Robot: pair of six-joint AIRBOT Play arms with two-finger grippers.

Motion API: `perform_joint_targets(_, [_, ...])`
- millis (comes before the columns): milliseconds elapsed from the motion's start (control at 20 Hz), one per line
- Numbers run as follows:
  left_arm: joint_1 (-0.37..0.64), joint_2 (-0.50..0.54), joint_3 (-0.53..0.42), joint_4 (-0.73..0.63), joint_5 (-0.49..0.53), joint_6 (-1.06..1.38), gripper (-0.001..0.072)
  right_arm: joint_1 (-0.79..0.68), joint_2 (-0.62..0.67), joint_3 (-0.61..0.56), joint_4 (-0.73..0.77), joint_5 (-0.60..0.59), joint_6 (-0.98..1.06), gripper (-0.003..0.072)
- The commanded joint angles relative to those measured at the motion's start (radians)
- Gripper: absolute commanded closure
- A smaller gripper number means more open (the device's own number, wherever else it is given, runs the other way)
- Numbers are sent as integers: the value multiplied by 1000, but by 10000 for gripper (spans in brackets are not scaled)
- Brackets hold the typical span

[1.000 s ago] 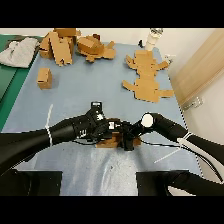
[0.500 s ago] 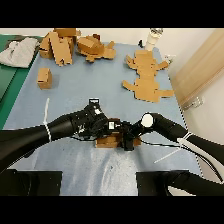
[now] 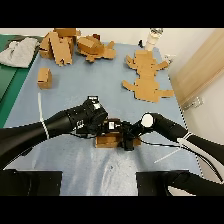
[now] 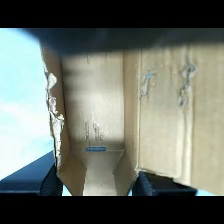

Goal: Fold the box.

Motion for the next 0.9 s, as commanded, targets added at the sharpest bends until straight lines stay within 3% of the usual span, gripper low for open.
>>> perform_joint_targets(0, [4, 27, 4, 7, -25, 14, 214, 1, 1, 1, 0, -1, 0, 218])
perform_joint_targets(300, [4, 65, 4, 14, -39, 14, 224, 1, 1, 1, 0, -1, 0, 218])
perform_joint_targets(400, [4, 72, 4, 16, -49, 14, 363, 1, 1, 1, 0, -1, 0, 218])
perform_joint_targets(850, [4, 72, -6, 21, -35, 22, 362, 1, 1, 1, 0, -3, 0, 218])
